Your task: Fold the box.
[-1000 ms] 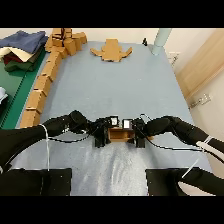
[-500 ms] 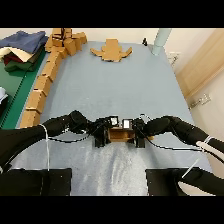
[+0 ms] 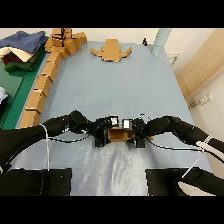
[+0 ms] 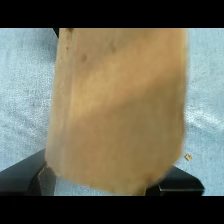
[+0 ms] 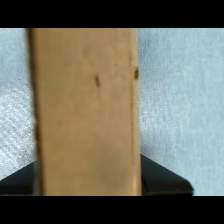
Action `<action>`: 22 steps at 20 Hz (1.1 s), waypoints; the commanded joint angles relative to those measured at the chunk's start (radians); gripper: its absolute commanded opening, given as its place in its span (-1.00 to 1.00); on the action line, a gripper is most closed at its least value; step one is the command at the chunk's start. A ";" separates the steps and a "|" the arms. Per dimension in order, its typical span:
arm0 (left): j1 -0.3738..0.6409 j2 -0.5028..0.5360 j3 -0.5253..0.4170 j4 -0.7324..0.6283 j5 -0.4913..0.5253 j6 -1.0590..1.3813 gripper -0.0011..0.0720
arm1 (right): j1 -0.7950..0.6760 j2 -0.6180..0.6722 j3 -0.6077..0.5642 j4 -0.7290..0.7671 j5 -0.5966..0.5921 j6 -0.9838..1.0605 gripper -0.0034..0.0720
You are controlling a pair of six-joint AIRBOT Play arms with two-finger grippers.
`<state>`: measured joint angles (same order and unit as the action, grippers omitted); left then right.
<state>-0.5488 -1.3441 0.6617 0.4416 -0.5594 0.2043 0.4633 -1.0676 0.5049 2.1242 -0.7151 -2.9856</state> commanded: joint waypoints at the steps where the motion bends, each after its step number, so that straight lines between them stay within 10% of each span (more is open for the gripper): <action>1: 0.001 0.000 0.001 0.000 0.000 0.000 0.65 | 0.000 0.001 0.001 0.000 0.000 0.000 0.50; 5: 0.001 0.000 0.001 0.000 0.000 0.000 0.65 | 0.000 0.001 0.001 0.003 -0.006 0.000 0.50; 7: 0.001 0.000 0.001 0.000 0.000 0.000 0.65 | 0.000 0.004 0.001 0.010 -0.033 0.000 1.00; 22: 0.001 0.000 0.001 0.000 0.000 0.000 0.65 | -0.054 0.413 0.001 -0.188 -0.199 0.737 1.00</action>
<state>-0.5488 -1.3437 0.6617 0.4416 -0.5602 0.2043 0.4110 -0.7357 0.5045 1.9488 -0.8703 -2.4928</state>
